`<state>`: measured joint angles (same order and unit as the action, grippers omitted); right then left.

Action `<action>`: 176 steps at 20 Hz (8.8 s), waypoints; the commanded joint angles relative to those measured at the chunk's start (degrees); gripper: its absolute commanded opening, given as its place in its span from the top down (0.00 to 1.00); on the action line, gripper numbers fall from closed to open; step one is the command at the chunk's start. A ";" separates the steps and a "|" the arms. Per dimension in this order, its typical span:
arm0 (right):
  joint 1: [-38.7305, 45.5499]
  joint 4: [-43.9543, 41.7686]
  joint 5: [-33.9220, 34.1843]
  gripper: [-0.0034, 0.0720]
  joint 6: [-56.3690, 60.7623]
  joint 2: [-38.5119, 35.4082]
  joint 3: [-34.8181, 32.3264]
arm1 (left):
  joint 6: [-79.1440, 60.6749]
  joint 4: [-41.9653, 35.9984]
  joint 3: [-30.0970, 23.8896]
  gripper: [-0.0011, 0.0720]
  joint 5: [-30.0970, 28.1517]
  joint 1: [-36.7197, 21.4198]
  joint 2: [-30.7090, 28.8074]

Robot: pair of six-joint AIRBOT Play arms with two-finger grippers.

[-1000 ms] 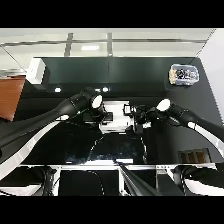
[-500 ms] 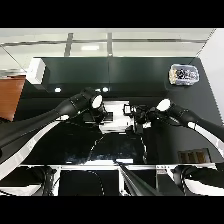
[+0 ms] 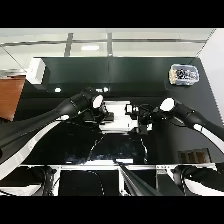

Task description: Fold the box and place the chain.

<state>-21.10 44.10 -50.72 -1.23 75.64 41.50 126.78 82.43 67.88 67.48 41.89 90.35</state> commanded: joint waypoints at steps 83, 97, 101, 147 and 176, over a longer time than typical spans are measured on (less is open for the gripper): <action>17.25 -25.07 -25.46 0.23 50.18 7.72 1.46 | -0.79 -0.68 0.11 0.95 0.17 0.00 -0.04; 6.95 -6.32 -21.90 0.48 71.58 7.61 13.29 | -0.79 -0.68 0.11 0.95 0.09 0.00 -0.04; 3.74 2.40 -20.96 0.48 79.32 7.58 16.46 | -0.79 -0.68 0.11 0.95 0.09 0.00 -0.04; -19.26 39.50 -16.85 0.93 122.53 11.58 22.71 | -0.79 -0.66 0.11 0.95 0.11 0.00 -0.04; -18.71 35.63 -16.39 0.59 122.18 11.91 22.67 | -0.79 -0.66 0.11 0.95 0.11 0.00 -0.04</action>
<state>-39.94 79.66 -67.09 120.68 87.92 64.16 125.56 82.06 67.94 67.20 41.89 90.30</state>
